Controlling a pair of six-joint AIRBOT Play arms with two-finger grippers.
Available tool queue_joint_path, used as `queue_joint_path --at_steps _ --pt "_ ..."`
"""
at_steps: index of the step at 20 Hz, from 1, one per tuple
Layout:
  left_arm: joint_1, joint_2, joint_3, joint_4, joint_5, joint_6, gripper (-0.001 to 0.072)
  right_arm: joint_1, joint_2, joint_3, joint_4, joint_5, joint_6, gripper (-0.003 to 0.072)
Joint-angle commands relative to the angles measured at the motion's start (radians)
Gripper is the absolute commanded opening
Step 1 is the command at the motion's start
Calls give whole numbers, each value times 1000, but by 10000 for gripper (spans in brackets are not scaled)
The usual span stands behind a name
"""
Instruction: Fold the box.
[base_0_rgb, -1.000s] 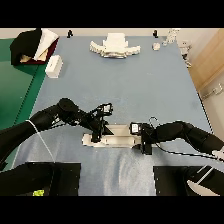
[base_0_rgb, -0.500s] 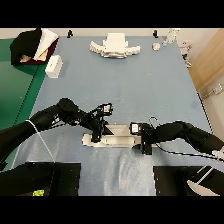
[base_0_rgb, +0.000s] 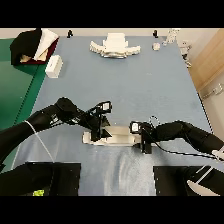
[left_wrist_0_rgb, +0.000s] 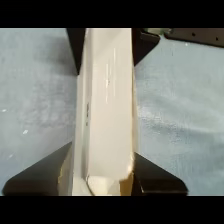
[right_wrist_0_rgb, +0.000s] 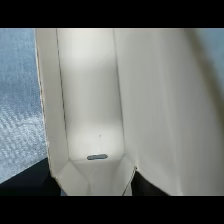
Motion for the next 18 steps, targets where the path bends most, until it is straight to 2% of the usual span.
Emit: queue_joint_path --at_steps 1,3,4,5,8,10,11,12,14,16,18 --pt "46 78 1 163 -50 -220 422 1 0 0 0 -8 -2 517" --pt "76 156 1 291 -134 -356 416 1 0 0 0 -8 -2 517" --pt "88 195 2 325 -183 -445 254 1 0 0 -1 -8 -2 517" --pt "94 228 2 344 -237 -511 18 1 0 0 -1 -8 -1 517" --pt "68 275 0 318 -330 -809 13 1 0 0 -1 -8 -2 517" --pt "-17 271 0 276 -304 -983 13 1 0 0 0 -8 -2 517" --pt "-70 266 -1 230 -243 -1008 13 1 0 0 0 -8 -2 517" --pt "-126 258 0 166 -145 -1009 13 1 0 0 -1 -8 -2 517" --pt "-192 232 23 129 53 -1012 14 1 0 0 -1 -8 -1 517" --pt "-166 178 72 129 117 -1054 14 1 0 0 0 -8 -2 517" --pt "-105 102 113 120 121 -1070 13 1 0 0 -1 -8 -2 517"
